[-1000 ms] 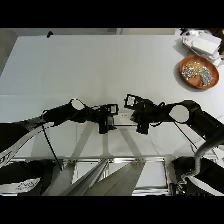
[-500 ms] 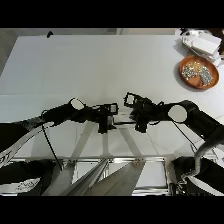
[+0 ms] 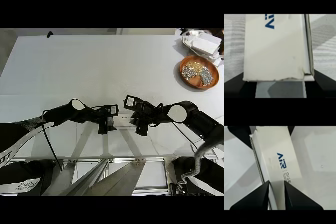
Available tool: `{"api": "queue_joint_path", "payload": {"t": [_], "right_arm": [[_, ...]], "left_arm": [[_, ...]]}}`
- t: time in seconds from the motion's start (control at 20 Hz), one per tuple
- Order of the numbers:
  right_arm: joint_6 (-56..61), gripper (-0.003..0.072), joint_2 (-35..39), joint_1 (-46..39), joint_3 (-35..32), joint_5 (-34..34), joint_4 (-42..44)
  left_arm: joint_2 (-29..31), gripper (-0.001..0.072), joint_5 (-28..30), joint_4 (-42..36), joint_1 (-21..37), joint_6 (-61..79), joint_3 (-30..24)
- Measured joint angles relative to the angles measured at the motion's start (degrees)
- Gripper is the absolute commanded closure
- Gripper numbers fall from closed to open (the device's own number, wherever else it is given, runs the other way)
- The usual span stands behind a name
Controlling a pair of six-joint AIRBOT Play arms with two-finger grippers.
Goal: Fold the box and place the chain.
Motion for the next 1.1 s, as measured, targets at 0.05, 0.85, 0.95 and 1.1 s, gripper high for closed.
{"api": "queue_joint_path", "payload": {"t": [0.05, 0.85, 0.95, 1.1], "right_arm": [[0.0, 0.0478, 0.0, -0.02, 0.0, 0.37, 0.11], [-3.43, 0.0561, 4.66, -0.09, -1.62, -3.15, 3.52], [-7.61, 0.0674, 5.64, -0.72, -1.84, -3.61, 8.98], [-16.87, 0.0674, 6.25, -2.23, -4.7, -5.25, 21.77]], "left_arm": [[0.0, 0.0233, 0.0, -0.02, 0.0, 0.0, 0.0], [0.0, 0.0233, 0.37, -0.26, 0.0, -0.31, 0.0], [0.0, 0.0233, 0.39, -0.26, -0.02, -0.31, 0.0], [0.0, 0.0233, 0.46, -0.26, -0.02, -0.31, 0.0]]}}
